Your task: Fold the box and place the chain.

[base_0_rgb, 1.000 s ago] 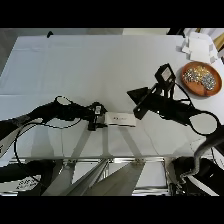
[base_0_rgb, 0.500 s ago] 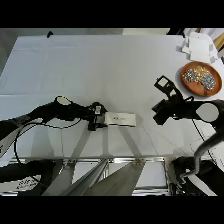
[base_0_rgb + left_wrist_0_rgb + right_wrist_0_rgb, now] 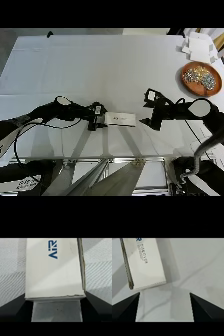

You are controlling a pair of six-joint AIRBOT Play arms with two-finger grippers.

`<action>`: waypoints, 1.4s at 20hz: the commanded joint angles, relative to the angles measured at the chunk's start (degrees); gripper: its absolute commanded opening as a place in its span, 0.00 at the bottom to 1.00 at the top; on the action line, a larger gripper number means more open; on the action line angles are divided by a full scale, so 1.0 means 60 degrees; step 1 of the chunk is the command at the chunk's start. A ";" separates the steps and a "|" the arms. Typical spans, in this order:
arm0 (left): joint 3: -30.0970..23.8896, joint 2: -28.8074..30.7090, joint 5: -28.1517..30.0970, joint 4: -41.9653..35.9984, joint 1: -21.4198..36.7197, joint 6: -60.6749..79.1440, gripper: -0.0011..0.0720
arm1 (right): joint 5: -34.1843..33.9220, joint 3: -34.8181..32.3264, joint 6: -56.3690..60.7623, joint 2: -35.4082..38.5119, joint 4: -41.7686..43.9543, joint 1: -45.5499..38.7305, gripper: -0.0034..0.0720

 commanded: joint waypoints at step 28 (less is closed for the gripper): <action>0.0011 0.0004 0.0000 0.0000 0.0000 0.0000 0.36 | -0.1075 -0.0189 -0.2645 -0.2095 0.0936 0.1151 0.98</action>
